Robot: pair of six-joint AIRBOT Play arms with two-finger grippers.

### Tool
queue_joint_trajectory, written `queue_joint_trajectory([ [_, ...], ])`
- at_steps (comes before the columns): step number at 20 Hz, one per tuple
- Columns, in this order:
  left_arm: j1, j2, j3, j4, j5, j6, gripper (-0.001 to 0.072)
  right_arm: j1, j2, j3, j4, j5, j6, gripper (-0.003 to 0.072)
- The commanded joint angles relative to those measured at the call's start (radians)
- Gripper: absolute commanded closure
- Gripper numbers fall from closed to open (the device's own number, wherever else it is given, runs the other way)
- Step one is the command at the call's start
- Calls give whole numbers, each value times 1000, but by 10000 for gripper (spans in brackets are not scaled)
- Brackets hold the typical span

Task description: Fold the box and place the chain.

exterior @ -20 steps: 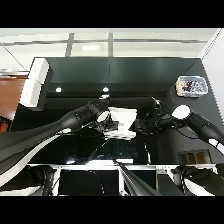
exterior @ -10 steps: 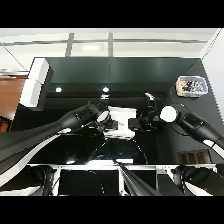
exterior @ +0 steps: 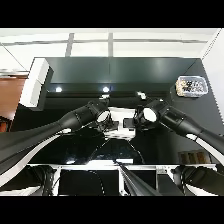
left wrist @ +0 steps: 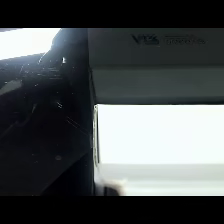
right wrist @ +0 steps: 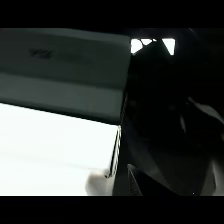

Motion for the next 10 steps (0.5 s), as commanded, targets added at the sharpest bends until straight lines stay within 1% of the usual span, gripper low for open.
queue_joint_trajectory([
  [1, 0, -1, 0, 1, 0, 0, 681, 30, -43, 31, -52, 53, 88, 340],
  [4, 1, -1, 0, 1, 0, 0, 682, 53, -51, 31, -75, 76, 121, 341],
  [5, 1, -1, 0, 1, 1, 0, 682, 59, -51, 31, -77, 76, 121, 446],
  [10, 1, -1, 0, 0, 0, 0, 682, 61, -57, 31, -83, 71, 150, 446],
])
